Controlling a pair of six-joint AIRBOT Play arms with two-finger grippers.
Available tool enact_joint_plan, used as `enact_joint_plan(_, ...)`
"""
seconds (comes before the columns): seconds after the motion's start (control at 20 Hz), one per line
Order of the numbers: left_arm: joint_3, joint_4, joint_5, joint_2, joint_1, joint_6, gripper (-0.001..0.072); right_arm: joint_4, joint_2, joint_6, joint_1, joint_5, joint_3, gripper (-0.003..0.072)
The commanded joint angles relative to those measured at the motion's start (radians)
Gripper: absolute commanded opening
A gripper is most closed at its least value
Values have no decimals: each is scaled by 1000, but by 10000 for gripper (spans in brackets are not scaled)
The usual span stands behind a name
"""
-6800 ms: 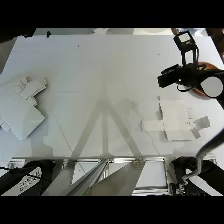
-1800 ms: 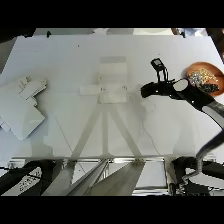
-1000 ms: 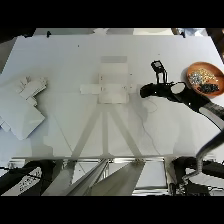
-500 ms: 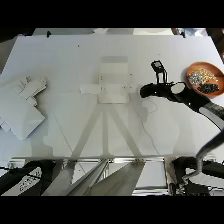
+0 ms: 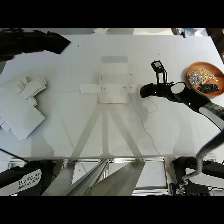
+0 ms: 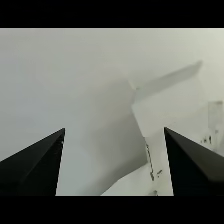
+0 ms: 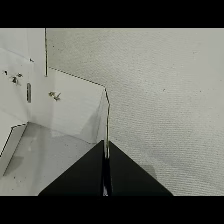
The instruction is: Fold the box and place the chain.
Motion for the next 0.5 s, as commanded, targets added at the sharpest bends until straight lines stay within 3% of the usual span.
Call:
enact_joint_plan(0.0,8,-63,-1,-156,-87,173,697,0,0,0,1,0,0,17)
enact_joint_plan(0.15,88,-142,-111,-339,-99,158,697,0,0,0,1,0,0,17)
enact_joint_plan(0.45,371,-161,-327,-624,-104,116,697,0,0,0,1,0,0,17)
